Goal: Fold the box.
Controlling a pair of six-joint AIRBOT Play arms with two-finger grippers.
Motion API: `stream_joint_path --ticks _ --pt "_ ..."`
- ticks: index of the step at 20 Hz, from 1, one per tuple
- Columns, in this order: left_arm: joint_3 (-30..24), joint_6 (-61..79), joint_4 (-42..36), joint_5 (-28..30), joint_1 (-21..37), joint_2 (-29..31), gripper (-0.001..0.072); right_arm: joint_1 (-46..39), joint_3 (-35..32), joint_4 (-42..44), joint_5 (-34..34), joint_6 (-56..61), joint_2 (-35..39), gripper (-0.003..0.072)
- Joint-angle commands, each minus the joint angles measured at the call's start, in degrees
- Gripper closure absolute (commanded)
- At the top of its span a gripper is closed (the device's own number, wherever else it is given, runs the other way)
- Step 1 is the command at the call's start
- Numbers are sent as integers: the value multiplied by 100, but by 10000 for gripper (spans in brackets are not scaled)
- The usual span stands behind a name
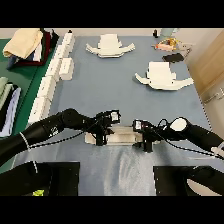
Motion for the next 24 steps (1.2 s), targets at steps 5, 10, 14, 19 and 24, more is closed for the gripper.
stream_joint_path --ticks 5,10,14,19,24 --pt "22 -544 142 66 334 258 76 0 4 0 0 0 -2 184" --pt "22 -2835 1436 -1493 942 1049 78 0 4 0 0 0 -2 184" --pt "15 -4588 1390 -3097 1054 1709 696 0 4 0 0 0 -2 184" --pt "90 -5425 -616 -1626 125 1040 696 0 4 0 -2 0 -2 184" --pt "527 -5423 -2061 -490 39 -214 696 0 4 0 0 0 -2 184"
